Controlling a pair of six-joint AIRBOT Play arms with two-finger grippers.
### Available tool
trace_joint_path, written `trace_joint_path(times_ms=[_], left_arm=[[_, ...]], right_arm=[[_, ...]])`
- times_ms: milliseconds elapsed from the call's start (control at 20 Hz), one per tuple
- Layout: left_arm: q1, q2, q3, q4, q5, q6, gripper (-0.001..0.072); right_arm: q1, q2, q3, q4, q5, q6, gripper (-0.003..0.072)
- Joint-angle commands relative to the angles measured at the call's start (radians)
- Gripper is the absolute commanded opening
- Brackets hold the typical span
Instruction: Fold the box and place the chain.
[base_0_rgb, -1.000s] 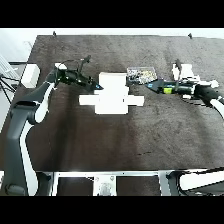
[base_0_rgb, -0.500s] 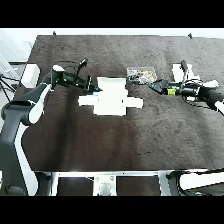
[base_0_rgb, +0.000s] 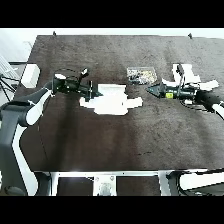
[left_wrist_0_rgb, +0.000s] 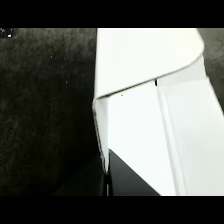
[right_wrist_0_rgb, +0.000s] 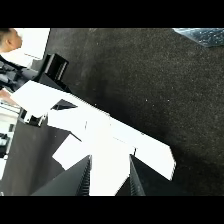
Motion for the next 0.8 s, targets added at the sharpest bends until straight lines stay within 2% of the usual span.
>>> trace_joint_path(times_ms=[0, 250, 450, 750], left_arm=[[-0.002, 0.001, -0.009, -0.004, 0.039, 0.022, 0.0014], [0.005, -0.004, -0.011, -0.023, 0.043, 0.02, 0.0014], [0.005, -0.004, -0.011, -0.028, 0.005, 0.019, 0.0014], [0.005, -0.004, -0.011, -0.018, 0.023, 0.019, 0.0014]], right_arm=[[0.006, 0.0, -0.003, 0.0, 0.0, -0.019, 0.0292], [0.006, 0.0, -0.003, -0.001, 0.0, -0.023, 0.0293], [0.006, 0.0, -0.003, -0.002, 0.0, -0.031, 0.0293], [0.006, 0.0, -0.003, -0.002, 0.001, -0.042, 0.0292]])
